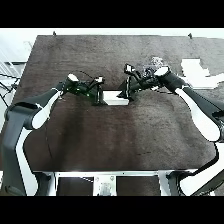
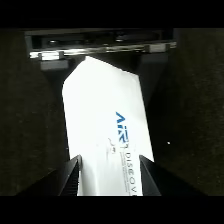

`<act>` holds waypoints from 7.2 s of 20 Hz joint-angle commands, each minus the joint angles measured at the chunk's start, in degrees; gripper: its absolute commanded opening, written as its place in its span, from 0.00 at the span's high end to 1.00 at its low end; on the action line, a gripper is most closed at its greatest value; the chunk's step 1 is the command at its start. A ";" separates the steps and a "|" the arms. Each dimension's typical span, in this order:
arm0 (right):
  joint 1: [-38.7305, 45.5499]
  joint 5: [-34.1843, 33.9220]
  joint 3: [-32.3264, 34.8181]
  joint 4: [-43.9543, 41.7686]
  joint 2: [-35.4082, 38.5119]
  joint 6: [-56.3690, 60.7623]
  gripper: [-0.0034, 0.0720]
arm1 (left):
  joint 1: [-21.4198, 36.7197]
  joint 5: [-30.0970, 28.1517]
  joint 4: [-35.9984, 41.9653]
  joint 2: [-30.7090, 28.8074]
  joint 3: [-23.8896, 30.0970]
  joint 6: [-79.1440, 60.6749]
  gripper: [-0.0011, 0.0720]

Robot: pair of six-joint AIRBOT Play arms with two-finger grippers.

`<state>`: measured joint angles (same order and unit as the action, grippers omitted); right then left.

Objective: Fold the box and place the chain.

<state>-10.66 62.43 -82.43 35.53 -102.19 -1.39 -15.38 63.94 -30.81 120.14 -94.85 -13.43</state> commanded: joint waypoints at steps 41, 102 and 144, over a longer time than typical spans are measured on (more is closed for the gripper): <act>0.09 3.39 5.46 -2.12 1.40 -3.56 0.79 | 0.00 -0.02 -0.02 -0.02 0.02 -0.11 0.26; 1.73 5.57 2.91 -5.03 -3.54 1.95 0.94 | 0.00 -0.04 -0.02 0.00 0.02 -0.13 0.26; 12.59 -56.00 80.37 -15.02 97.37 21.31 0.94 | 0.00 0.15 1.75 -0.02 -0.02 -0.11 0.26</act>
<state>1.93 9.65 -6.42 20.60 -9.58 19.42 -15.40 63.99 -29.74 120.16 -94.80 -13.56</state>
